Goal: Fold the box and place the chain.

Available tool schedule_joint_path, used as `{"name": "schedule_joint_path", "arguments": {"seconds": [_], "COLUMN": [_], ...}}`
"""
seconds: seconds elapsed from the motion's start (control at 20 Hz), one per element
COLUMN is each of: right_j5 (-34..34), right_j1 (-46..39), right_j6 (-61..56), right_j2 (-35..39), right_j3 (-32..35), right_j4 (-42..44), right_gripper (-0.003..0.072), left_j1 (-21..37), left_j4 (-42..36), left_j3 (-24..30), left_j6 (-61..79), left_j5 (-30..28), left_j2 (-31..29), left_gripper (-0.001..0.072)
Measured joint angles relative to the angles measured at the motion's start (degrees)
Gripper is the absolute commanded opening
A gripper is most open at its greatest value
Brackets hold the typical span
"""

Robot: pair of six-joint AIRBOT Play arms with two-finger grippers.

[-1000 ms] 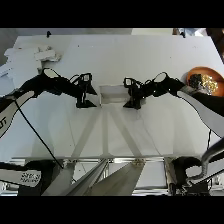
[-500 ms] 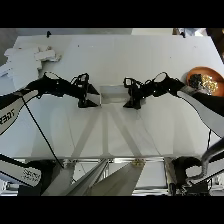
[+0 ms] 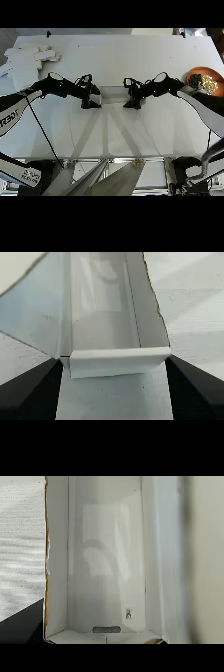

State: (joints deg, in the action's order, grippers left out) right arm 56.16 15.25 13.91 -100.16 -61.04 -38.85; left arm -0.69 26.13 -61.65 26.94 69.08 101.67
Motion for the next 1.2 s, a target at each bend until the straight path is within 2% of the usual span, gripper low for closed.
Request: {"name": "schedule_joint_path", "arguments": {"seconds": [0.2,0.6,0.65,0.7,1.2], "right_j5": [0.0,0.0,0.0,0.0,0.0], "right_j1": [0.0,0.0,0.0,0.0,0.0], "right_j6": [0.0,-0.2,-0.2,-0.2,-0.1], "right_j2": [0.0,0.0,0.0,0.0,0.0], "right_j3": [0.0,0.0,0.0,0.0,0.0], "right_j4": [0.0,0.0,0.1,0.1,0.1], "right_gripper": [0.0398,0.0398,0.0398,0.0398,0.0398], "left_j1": [-1.1,-3.3,-3.5,-3.6,-4.0], "left_j4": [0.0,0.9,1.1,1.3,1.8], "left_j3": [0.0,0.0,0.0,0.0,0.0], "left_j6": [-1.2,-5.6,-6.1,-6.4,-7.4], "left_j5": [-0.8,-6.0,-6.5,-6.8,-8.1], "left_j2": [0.0,-0.2,-0.3,-0.3,-0.4], "left_gripper": [0.0703,0.0695,0.0618,0.0573,0.0557]}}
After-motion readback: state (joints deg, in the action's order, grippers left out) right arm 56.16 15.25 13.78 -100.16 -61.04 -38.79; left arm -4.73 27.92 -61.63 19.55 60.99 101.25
